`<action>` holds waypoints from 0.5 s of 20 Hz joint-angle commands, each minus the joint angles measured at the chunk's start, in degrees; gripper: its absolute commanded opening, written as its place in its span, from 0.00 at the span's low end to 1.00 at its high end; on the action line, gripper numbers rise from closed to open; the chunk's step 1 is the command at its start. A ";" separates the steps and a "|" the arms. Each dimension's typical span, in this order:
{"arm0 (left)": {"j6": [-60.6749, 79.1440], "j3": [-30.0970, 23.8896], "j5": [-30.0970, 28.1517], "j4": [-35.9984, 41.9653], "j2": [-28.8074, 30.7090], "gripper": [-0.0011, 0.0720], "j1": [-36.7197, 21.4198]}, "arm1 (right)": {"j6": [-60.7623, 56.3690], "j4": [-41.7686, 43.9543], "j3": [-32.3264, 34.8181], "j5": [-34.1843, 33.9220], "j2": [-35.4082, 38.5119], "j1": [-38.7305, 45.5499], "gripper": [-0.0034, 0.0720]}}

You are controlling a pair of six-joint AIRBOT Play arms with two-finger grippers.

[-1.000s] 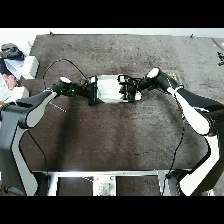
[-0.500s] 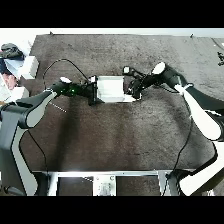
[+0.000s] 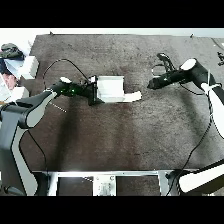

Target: Fold the box and place the chain.

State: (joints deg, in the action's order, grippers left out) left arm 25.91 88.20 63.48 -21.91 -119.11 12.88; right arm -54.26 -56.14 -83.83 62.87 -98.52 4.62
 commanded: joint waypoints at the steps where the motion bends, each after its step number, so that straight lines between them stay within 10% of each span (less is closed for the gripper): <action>1: 0.02 0.00 -0.02 -0.02 -0.02 0.59 0.00 | -5.99 3.54 3.72 0.46 0.17 3.17 0.06; 10: 0.00 0.00 0.00 0.02 0.00 0.59 0.00 | 0.70 13.51 10.38 -6.34 -1.22 0.85 0.06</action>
State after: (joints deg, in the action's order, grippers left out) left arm 25.91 88.20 63.48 -21.91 -119.11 12.88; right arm -55.72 -46.63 -74.52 58.00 -98.85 5.89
